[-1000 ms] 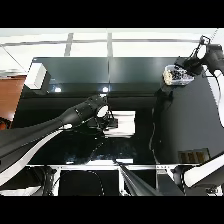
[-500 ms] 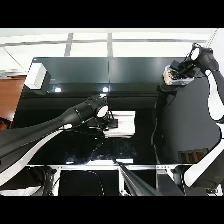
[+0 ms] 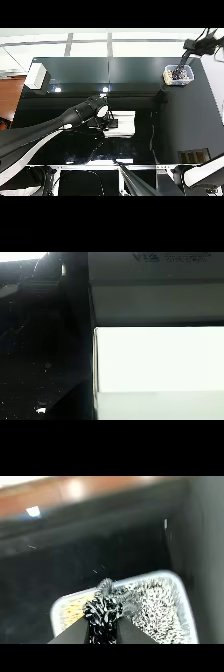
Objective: Fold the box and place the chain.
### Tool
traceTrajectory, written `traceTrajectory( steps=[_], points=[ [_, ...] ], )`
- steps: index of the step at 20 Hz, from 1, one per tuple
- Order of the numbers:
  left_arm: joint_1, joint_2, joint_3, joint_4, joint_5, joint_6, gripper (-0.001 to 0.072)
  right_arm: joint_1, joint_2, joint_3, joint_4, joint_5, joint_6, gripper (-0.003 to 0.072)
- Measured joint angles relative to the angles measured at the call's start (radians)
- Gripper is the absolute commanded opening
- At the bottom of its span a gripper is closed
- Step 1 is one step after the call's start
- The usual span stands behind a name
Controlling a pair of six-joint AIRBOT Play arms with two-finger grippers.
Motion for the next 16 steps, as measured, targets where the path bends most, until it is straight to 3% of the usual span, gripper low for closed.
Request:
traceTrajectory(
  steps=[6,10,16],
  points=[
    [0.0,0.0,0.0,-0.002,-0.002,0.0,0.0027,0.007,0.287,-0.079,0.169,0.068,-0.138,0.0014],
    [0.0,0.0,0.0,-0.017,-0.002,0.0,0.0027,0.016,0.508,-0.222,0.306,0.111,-0.186,0.0014],
    [0.0,0.0,0.0,-0.023,0.0,0.019,0.0027,0.134,0.812,-0.424,0.38,0.194,-0.206,0.0015]
  ],
)
